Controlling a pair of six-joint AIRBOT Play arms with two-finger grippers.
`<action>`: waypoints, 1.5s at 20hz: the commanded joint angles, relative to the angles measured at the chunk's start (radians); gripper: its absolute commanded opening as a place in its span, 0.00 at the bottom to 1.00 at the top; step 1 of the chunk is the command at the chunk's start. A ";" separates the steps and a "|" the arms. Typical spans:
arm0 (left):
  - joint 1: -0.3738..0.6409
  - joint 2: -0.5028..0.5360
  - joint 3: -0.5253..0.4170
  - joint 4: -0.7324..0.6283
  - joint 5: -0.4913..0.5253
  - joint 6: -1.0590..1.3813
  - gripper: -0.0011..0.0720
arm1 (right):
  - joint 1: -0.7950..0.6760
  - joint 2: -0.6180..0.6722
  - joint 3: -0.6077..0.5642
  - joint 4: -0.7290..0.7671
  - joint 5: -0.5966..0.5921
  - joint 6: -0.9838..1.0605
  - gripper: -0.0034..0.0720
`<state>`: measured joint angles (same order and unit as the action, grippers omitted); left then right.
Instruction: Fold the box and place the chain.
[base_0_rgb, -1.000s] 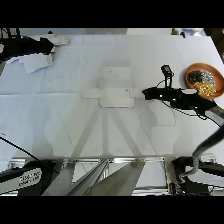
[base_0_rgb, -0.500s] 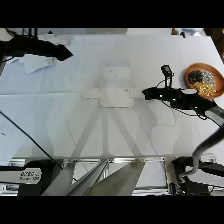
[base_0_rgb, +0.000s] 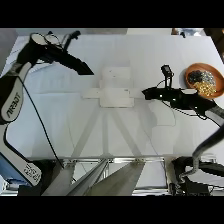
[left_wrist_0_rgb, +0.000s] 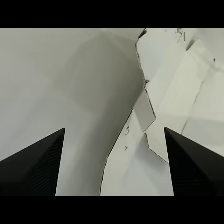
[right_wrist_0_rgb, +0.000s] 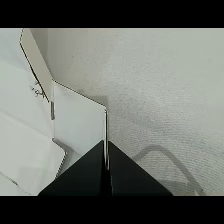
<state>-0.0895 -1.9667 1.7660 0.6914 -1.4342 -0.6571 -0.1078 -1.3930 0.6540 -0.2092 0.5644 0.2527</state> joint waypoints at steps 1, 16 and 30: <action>-0.029 -0.068 0.011 -0.088 -0.039 0.112 0.97 | 0.000 0.001 0.000 0.000 0.000 0.000 0.06; -0.153 -0.089 0.016 -0.108 0.137 0.303 0.88 | 0.000 0.001 -0.001 0.000 0.000 0.000 0.06; -0.168 -0.121 0.016 -0.142 0.078 0.388 0.37 | 0.000 0.001 0.000 0.000 0.000 0.000 0.06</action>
<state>-0.2565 -2.0804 1.7805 0.5938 -1.3552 -0.2947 -0.1078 -1.3930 0.6540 -0.2092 0.5640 0.2523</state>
